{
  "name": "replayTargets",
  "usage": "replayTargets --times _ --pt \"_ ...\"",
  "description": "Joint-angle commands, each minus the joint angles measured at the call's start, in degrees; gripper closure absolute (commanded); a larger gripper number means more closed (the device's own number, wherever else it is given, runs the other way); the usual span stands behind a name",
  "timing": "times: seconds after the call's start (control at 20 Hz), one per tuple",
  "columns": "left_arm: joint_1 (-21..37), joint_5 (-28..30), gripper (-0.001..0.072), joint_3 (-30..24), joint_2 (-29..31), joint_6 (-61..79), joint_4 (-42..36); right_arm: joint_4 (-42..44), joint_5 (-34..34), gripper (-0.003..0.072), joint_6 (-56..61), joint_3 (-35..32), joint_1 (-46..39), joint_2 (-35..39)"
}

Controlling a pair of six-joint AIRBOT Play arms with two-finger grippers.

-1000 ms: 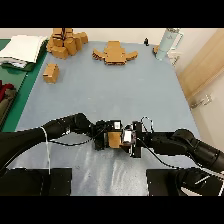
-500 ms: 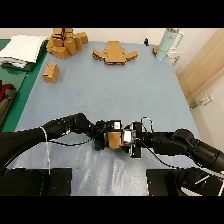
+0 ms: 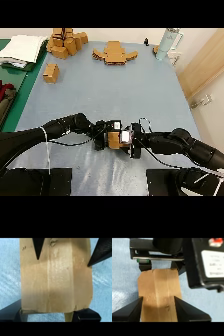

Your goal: Fold the box.

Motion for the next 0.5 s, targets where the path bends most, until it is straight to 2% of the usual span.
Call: replayTargets --times 0.0,0.2,0.3,0.45 --pt "0.02 0.02 0.0230 -0.04 -0.04 0.04 0.02 -1.95 -0.04 0.0078 -0.04 0.02 0.00 -1.68" --pt "0.02 0.02 0.0231 -0.04 -0.04 0.04 0.02 -5.70 0.76 0.0082 -0.07 0.02 0.00 -1.66" --pt "0.04 0.02 0.0231 -0.04 -0.04 0.04 0.02 -7.65 0.87 0.0166 -0.09 0.02 0.00 -1.66" --pt "0.02 0.02 0.0230 -0.04 -0.04 0.04 0.02 -8.61 0.87 0.0166 -0.09 0.02 0.07 -1.60"
